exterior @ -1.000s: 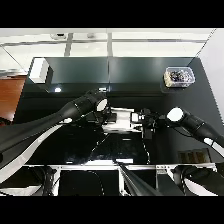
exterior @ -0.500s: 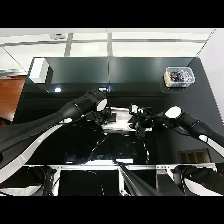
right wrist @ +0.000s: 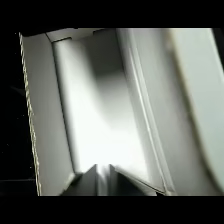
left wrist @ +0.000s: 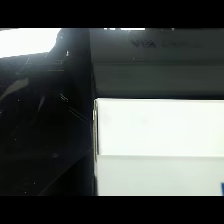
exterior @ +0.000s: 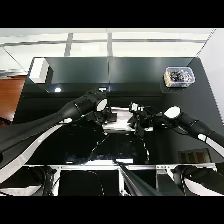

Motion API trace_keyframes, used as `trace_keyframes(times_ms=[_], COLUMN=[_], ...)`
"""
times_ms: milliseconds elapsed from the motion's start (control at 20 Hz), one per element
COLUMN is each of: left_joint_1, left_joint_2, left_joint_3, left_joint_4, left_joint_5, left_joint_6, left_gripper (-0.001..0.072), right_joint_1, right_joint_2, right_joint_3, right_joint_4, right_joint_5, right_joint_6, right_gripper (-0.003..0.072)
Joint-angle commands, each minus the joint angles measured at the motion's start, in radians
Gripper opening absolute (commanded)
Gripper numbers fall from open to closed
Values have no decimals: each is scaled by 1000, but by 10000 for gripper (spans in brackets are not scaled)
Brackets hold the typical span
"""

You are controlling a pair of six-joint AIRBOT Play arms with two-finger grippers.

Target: Fold the box and place the chain.

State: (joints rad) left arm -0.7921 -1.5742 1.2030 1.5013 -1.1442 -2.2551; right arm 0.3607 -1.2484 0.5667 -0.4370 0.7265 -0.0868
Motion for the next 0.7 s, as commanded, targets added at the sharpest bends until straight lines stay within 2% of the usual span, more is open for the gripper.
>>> trace_keyframes(times_ms=[0,50,200,300,400,500,650], left_joint_1=[0,0,0,0,0,0,0], left_joint_2=[0,0,0,0,0,0,0], left_joint_3=[1,1,1,1,1,1,1], left_joint_4=[1,1,0,0,0,0,0], left_joint_5=[2,17,38,41,40,39,39], left_joint_6=[0,0,0,0,0,0,0], left_gripper=[28,28,28,28,28,28,28], right_joint_1=[-14,-34,-147,-284,-447,-579,-666], right_joint_2=[6,12,16,33,45,43,33], right_joint_3=[6,40,241,309,305,251,148], right_joint_4=[-29,-99,-483,-568,-555,-515,-499], right_joint_5=[34,131,468,583,553,466,455], right_joint_6=[261,435,948,1111,1181,1298,1332], right_gripper=[17,17,16,16,16,16,17])
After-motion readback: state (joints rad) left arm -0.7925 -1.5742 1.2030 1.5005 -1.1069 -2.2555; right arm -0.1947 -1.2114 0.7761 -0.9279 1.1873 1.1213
